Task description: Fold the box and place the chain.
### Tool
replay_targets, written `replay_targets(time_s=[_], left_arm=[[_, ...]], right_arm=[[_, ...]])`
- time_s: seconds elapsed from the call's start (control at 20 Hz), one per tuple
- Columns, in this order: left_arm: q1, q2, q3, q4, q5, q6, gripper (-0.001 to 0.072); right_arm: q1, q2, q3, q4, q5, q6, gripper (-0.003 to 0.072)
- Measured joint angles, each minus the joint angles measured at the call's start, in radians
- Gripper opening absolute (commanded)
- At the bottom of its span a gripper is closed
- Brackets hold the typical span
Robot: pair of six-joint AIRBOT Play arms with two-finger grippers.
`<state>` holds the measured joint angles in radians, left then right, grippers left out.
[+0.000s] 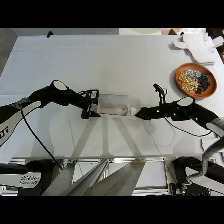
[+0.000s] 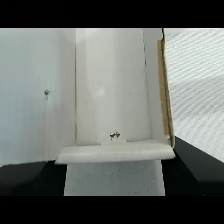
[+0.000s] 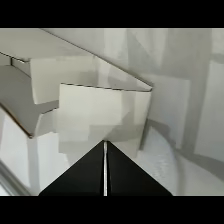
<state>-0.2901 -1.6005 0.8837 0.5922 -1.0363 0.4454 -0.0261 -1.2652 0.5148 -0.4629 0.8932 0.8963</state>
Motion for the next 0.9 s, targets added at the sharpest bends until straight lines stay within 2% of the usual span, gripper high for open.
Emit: replay_targets(time_s=[0.3, 0.45, 0.65, 0.9], left_arm=[[0.0, 0.0, 0.0, 0.0, 0.0, 0.0, 0.034], [0.0, 0.0, 0.0, 0.0, 0.0, 0.0, 0.034], [0.0, 0.0, 0.0, 0.0, 0.0, 0.0, 0.034], [0.0, 0.0, 0.0, 0.0, 0.0, 0.0, 0.034]], right_arm=[[-0.001, 0.018, 0.0, 0.067, 0.025, -0.074, 0.0006], [-0.03, 0.063, 0.0, 0.032, 0.027, -0.085, 0.0006], [-0.149, 0.101, -0.002, -0.049, 0.068, -0.085, 0.0006], [-0.213, 0.065, -0.011, -0.114, 0.078, -0.085, 0.0001]])
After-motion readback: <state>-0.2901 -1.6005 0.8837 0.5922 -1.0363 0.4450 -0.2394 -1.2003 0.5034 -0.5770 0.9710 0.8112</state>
